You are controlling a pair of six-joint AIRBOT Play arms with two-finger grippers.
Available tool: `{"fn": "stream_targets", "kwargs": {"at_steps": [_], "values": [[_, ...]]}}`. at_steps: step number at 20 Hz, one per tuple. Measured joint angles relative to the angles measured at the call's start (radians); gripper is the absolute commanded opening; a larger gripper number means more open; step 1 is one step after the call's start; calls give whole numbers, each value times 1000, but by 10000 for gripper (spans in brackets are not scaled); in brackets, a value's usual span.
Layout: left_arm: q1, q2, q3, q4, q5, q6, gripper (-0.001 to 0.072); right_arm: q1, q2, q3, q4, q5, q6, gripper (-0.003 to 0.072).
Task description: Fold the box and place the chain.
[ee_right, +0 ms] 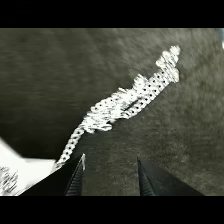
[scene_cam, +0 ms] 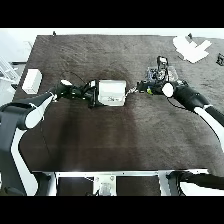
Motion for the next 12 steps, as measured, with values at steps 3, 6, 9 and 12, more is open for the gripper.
{"fn": "stream_targets", "kwargs": {"at_steps": [3,6,9,12], "values": [[0,0,0,0,0,0,411,-10,-106,76,72,13,6,460],[0,0,0,0,0,0,411,7,-205,180,115,49,12,460],[0,0,0,0,0,0,411,24,-287,277,132,112,13,460],[0,0,0,0,0,0,411,30,-343,337,137,185,15,459]]}}
